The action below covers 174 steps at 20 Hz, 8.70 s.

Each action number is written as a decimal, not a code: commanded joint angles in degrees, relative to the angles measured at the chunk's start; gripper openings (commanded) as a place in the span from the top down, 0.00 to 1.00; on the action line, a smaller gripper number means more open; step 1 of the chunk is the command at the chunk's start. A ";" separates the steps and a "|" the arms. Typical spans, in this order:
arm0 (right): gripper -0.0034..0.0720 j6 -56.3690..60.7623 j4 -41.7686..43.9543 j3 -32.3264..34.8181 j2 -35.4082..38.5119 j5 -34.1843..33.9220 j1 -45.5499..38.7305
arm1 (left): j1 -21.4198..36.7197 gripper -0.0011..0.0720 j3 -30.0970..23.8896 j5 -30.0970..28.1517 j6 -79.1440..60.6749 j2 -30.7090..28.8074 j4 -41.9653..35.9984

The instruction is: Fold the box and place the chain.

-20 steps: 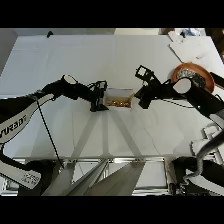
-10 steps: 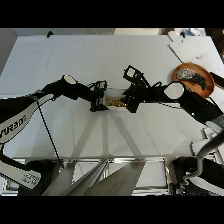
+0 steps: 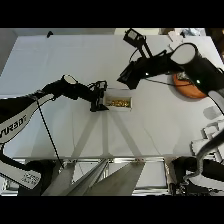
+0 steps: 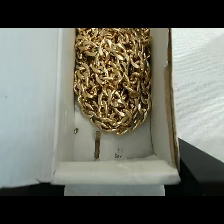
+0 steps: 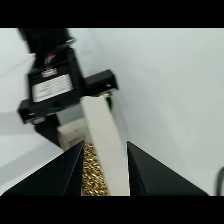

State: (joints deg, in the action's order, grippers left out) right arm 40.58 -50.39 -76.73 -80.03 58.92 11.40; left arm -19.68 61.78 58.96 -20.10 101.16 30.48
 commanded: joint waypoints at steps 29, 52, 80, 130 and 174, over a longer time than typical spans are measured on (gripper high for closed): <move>0.53 -5.88 -16.41 17.51 -2.34 -15.76 11.39 | -0.04 0.61 0.02 0.00 0.00 -0.04 0.02; 0.94 7.19 -14.58 17.51 6.32 -18.60 12.92 | -0.04 0.61 0.02 0.00 0.00 -0.04 0.02; 0.94 29.94 2.58 24.65 2.16 -40.85 15.69 | -0.04 0.61 0.02 0.00 0.00 -0.04 0.02; 0.94 31.39 1.11 36.72 3.45 -41.38 14.60 | -0.04 0.61 0.02 0.02 0.00 -0.04 0.02; 0.94 35.04 -28.89 36.65 35.85 -9.44 -38.66 | -4.72 0.97 0.02 -11.78 35.21 -27.15 19.52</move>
State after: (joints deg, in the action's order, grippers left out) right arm 75.59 -79.29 -40.05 -44.23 49.41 -27.22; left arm -22.90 61.73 53.98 1.45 82.52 43.66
